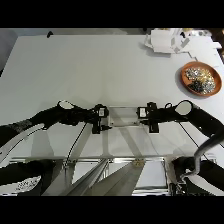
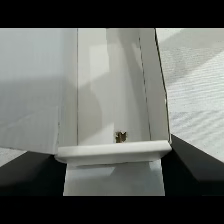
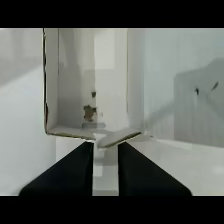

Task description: Fold the box and place the chain.

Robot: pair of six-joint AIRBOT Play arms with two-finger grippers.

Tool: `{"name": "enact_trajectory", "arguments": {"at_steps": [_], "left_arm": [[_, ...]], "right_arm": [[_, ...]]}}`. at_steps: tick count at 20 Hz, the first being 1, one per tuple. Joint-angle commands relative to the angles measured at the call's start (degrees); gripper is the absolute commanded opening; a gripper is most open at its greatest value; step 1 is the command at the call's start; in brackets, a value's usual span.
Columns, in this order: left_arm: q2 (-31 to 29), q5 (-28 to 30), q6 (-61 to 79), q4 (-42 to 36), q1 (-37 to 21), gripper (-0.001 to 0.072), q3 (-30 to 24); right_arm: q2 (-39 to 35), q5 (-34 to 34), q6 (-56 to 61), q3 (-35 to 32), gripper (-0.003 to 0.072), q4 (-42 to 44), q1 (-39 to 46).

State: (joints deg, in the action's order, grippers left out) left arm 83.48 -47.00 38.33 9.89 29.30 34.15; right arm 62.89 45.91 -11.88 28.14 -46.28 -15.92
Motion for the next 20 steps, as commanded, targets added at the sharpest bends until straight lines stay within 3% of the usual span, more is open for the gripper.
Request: {"name": "enact_trajectory", "arguments": {"at_steps": [1, 8, 9, 11, 13, 16, 20], "left_arm": [[0.02, 0.00, 0.02, 0.00, 0.02, 0.0137, 0.02], [0.02, 0.02, 0.02, 0.00, 0.02, 0.0137, 0.02], [0.02, 0.02, 0.02, 0.00, 0.02, 0.0137, 0.02], [0.00, -0.02, 0.02, 0.00, 0.02, 0.0137, 0.02], [0.00, 0.02, 0.02, 0.02, 0.02, 0.0137, 0.02], [0.02, 0.02, 0.02, 0.00, 0.02, 0.0137, 0.02], [0.02, 0.02, 0.02, 0.00, 0.02, 0.0137, 0.02]], "right_arm": [[0.26, 0.70, -3.96, -1.42, 0.0064, 6.49, -0.04], [0.61, 3.21, -4.79, -1.70, 0.0065, 10.47, -0.02], [0.63, 2.97, -5.25, -1.70, 0.0097, 10.78, -0.02], [0.79, 1.95, -5.35, -1.70, 0.0263, 10.75, -0.04], [1.55, 1.81, -5.35, -1.70, 0.0265, 10.75, -0.04], [3.30, 1.57, -5.33, -1.70, 0.0435, 10.75, -0.04], [3.48, 1.60, -5.05, -1.70, 0.0446, 10.71, -0.02]]}}
